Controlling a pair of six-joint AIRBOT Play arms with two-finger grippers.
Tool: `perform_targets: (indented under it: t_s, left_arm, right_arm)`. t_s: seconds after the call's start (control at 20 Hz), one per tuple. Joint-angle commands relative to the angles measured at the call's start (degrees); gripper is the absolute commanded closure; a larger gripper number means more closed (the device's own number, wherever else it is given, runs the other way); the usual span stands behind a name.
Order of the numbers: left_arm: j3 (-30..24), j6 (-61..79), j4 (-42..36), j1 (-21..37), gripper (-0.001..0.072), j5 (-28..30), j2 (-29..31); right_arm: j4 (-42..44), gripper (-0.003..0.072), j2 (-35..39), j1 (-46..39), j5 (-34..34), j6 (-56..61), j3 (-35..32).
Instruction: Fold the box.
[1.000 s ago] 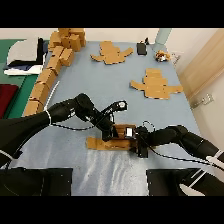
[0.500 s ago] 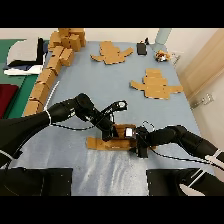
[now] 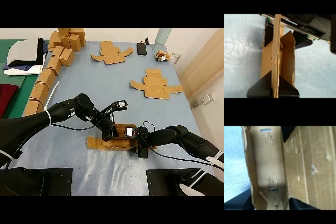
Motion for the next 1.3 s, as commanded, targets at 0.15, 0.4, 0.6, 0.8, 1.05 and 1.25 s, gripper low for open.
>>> perform_targets:
  t_s: [0.15, 0.4, 0.6, 0.8, 1.05, 1.25]
  left_arm:
    - [0.1, 0.0, 0.0, 0.0, 0.0692, -0.1, 0.0]
    - [0.1, -3.8, 0.3, 0.0, 0.0317, 0.3, 0.0]
    - [0.1, -13.0, 9.9, 0.8, 0.0315, -1.0, 1.9]
    - [0.2, -24.3, 17.1, 3.6, 0.0314, -6.9, 7.1]
    - [0.2, -34.1, 18.3, 6.8, 0.0042, -7.9, 11.5]
    - [0.2, -34.5, 17.6, 6.8, 0.0053, -11.6, 11.7]
  right_arm:
    - [0.3, 0.0175, 0.1, 0.0, 0.0, 0.2, 0.0]
    - [0.2, 0.0175, 0.1, 0.0, 0.0, 0.2, 0.0]
    - [0.2, 0.0176, 0.1, 0.0, 0.0, 0.2, 0.0]
    - [0.2, 0.0175, 0.1, 0.0, 0.0, -3.2, 0.0]
    - [-0.2, 0.0175, 0.2, 0.9, 0.0, -4.3, 0.0]
    - [-0.2, 0.0175, 0.1, 1.2, 0.0, -6.6, 0.0]
